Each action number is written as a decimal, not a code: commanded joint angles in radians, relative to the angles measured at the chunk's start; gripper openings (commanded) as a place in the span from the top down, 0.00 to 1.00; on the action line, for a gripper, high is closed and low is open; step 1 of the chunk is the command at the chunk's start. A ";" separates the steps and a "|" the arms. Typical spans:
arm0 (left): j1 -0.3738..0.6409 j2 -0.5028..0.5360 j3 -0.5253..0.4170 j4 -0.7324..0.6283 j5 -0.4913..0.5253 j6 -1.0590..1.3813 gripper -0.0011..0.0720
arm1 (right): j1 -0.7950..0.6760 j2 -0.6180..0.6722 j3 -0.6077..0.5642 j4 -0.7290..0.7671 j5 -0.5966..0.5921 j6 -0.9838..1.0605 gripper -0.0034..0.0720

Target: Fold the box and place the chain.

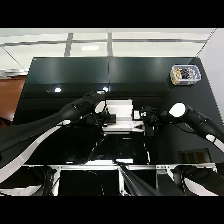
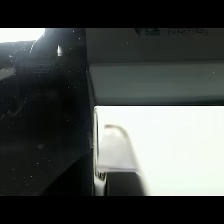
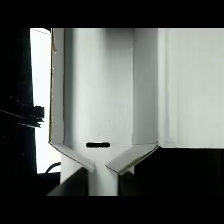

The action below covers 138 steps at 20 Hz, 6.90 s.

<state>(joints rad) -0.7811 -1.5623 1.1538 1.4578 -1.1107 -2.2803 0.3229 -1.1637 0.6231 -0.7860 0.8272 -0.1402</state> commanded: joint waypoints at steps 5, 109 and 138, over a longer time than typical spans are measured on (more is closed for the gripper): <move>0.000 0.000 0.000 0.000 0.003 0.003 0.95 | 0.016 -0.026 0.000 0.116 0.035 0.009 0.87; 0.004 -0.001 0.000 0.022 0.000 0.011 0.95 | 0.206 -0.191 0.307 -0.430 0.117 1.883 0.40; 0.004 -0.001 0.000 0.026 0.000 0.011 0.95 | 0.375 -0.314 0.417 -0.650 0.194 2.287 0.95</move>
<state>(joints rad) -0.7776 -1.5623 1.1538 1.4853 -1.1137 -2.2696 0.6971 -1.4673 1.0389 -1.4673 1.0409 2.1742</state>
